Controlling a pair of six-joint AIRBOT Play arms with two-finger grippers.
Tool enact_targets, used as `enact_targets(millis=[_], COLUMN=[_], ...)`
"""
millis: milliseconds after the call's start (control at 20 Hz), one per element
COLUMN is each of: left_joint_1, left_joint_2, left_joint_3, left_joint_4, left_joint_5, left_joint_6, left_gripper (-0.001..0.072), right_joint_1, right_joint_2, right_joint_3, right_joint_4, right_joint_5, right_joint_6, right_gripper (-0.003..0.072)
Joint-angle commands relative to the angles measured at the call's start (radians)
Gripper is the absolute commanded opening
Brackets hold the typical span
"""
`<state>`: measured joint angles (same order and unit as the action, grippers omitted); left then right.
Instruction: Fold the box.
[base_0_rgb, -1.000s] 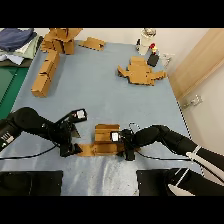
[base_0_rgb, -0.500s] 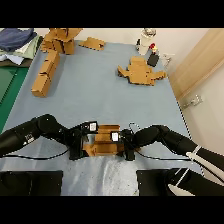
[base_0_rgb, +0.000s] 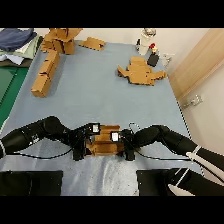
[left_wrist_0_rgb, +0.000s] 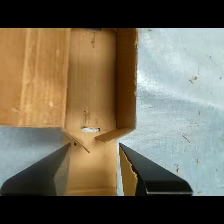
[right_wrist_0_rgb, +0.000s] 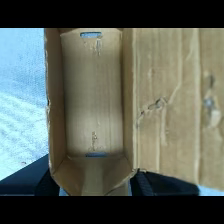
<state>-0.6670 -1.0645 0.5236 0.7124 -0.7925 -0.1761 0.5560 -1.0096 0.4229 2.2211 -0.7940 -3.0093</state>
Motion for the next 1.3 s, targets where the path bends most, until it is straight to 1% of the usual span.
enact_targets(millis=[0, 50, 300, 450, 600, 700, 750, 800, 1000, 1150, 1200, 1250], left_joint_1=[-0.001, -0.001, -0.007, -0.044, -0.065, -0.076, -0.076, -0.076, -0.078, -0.089, -0.089, -0.089], left_joint_2=[-0.002, -0.002, -0.002, -0.002, -0.002, -0.002, -0.002, -0.002, -0.002, -0.002, -0.002, -0.002], left_joint_3=[-0.011, -0.011, -0.011, -0.011, -0.012, -0.012, -0.014, -0.016, -0.039, -0.041, -0.041, -0.041], left_joint_4=[-0.003, -0.006, -0.039, -0.052, -0.104, -0.111, -0.115, -0.115, -0.153, -0.153, -0.153, -0.153], left_joint_5=[-0.011, -0.011, 0.062, 0.092, 0.137, 0.172, 0.183, 0.185, 0.180, 0.180, 0.181, 0.183], left_joint_6=[0.004, 0.005, 0.034, 0.034, 0.034, 0.034, 0.034, 0.034, 0.034, 0.034, 0.034, 0.033], left_gripper=[0.0264, 0.0226, 0.0225, 0.0224, 0.0224, 0.0221, 0.0040, 0.0014, 0.0014, 0.0017, 0.0151, 0.0400], right_joint_1=[0.000, 0.000, 0.000, 0.000, 0.000, 0.000, 0.000, 0.000, 0.000, 0.000, 0.000, 0.000], right_joint_2=[0.000, 0.000, 0.000, 0.000, 0.000, 0.000, 0.000, 0.000, 0.000, 0.000, 0.000, 0.000], right_joint_3=[0.000, 0.000, 0.000, 0.000, 0.000, 0.000, 0.000, 0.000, 0.000, 0.000, 0.000, 0.000], right_joint_4=[0.000, 0.000, 0.000, 0.000, 0.000, 0.000, 0.000, 0.000, 0.000, 0.000, 0.000, 0.000], right_joint_5=[0.000, 0.000, 0.000, 0.000, 0.000, 0.000, 0.000, 0.000, 0.000, 0.000, 0.000, 0.000], right_joint_6=[0.000, 0.000, 0.000, 0.000, 0.000, 0.000, 0.000, 0.000, 0.000, 0.000, 0.000, 0.000], right_gripper=[0.0504, 0.0504, 0.0504, 0.0504, 0.0504, 0.0504, 0.0504, 0.0504, 0.0504, 0.0504, 0.0504, 0.0504])
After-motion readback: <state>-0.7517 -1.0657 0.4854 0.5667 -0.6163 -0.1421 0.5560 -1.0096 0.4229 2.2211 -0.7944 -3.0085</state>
